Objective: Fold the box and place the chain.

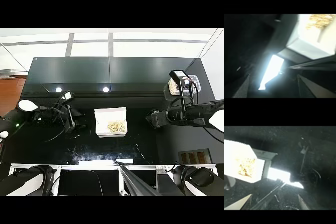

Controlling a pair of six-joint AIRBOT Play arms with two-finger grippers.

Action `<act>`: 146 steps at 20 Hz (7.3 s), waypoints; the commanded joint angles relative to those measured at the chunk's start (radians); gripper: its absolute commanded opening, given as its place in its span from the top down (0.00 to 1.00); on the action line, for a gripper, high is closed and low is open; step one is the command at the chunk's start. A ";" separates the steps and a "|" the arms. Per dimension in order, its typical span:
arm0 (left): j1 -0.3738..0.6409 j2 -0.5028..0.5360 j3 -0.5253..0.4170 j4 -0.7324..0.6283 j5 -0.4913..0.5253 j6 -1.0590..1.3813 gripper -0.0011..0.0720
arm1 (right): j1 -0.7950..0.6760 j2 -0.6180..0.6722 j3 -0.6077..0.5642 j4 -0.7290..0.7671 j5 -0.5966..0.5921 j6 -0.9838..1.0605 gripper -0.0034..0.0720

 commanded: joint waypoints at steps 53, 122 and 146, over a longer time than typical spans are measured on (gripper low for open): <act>-0.275 -0.140 0.023 -0.129 0.105 0.298 0.03 | 0.000 -0.001 0.000 -0.011 0.002 0.029 0.02; -0.322 -0.141 0.018 -0.053 0.193 0.184 0.35 | -0.123 -0.664 0.320 0.460 -0.126 -0.710 0.02; -0.322 -0.141 0.018 -0.053 0.193 0.184 0.35 | -0.014 -0.667 0.314 0.438 0.092 -1.084 0.02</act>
